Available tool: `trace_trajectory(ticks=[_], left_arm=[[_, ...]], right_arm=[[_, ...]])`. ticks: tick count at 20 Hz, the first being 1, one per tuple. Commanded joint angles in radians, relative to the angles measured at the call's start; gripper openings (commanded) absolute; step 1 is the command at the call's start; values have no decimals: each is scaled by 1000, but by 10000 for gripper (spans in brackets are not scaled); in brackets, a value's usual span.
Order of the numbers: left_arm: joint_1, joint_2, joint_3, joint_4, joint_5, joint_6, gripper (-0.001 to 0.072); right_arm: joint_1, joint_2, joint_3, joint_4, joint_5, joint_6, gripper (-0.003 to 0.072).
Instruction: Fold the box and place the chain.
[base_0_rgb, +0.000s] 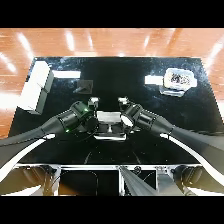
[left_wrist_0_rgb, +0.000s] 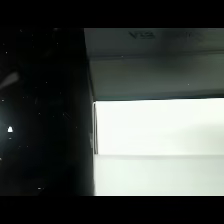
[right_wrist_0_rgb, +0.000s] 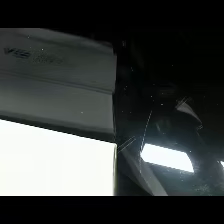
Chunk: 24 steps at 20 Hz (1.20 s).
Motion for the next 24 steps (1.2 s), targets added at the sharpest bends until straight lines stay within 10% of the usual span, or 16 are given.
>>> trace_trajectory(ticks=[1,8,10,15,16,17,18,24], left_arm=[[1,0,0,-1,-4,-10,20],[1,0,0,-1,-4,-10,20],[1,0,0,-2,-4,-10,19],[1,0,0,-2,-5,-10,20],[1,0,0,-2,-8,-10,20],[1,0,0,-2,-9,-10,20],[1,0,0,-2,-9,-10,20],[1,0,1,-1,-9,-10,20]], right_arm=[[0,1,8,10,-6,7,468],[0,8,10,10,22,7,452],[0,8,10,11,18,-11,79],[0,8,10,12,16,-27,24],[0,9,10,12,19,-27,103],[0,10,10,11,20,-27,427],[0,14,10,11,20,-28,553],[12,169,2,-42,148,-135,555]])
